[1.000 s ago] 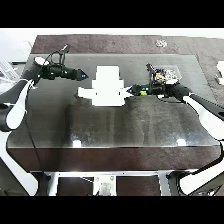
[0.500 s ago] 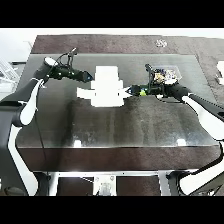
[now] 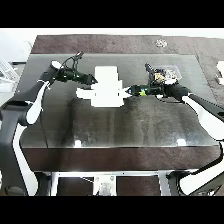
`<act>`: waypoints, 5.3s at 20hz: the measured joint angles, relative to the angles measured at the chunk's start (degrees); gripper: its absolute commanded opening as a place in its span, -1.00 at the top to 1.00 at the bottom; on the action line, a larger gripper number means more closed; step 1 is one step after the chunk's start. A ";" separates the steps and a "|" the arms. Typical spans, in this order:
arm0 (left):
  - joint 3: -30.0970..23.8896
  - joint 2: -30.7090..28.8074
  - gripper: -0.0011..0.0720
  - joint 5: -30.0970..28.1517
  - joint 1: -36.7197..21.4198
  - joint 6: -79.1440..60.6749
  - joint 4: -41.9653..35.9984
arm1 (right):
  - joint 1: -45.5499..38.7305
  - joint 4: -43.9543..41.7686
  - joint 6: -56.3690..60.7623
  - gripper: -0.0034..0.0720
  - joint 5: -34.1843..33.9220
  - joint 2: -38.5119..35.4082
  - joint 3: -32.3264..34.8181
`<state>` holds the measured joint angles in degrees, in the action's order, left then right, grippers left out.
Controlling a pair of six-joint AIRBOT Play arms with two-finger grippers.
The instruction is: Fold the box and place the chain.
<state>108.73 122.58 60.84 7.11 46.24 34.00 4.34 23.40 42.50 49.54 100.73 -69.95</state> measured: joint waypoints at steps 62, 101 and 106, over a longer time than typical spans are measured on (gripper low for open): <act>-11.19 -1.03 0.93 16.15 -3.39 -64.59 -20.11 | -7.80 -7.26 -3.34 -0.05 0.00 -0.20 -1.20; -23.56 -7.04 0.93 4.74 -0.76 -79.56 -23.30 | -8.76 -7.34 -6.60 -0.05 3.50 -0.20 -1.20; -23.56 -5.81 0.93 6.62 -0.90 -80.37 -22.45 | -8.76 -7.98 -6.60 -0.19 4.20 -0.20 -1.20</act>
<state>85.17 116.77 67.46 6.22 -34.13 11.55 -4.43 15.42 35.90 53.74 100.53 -71.16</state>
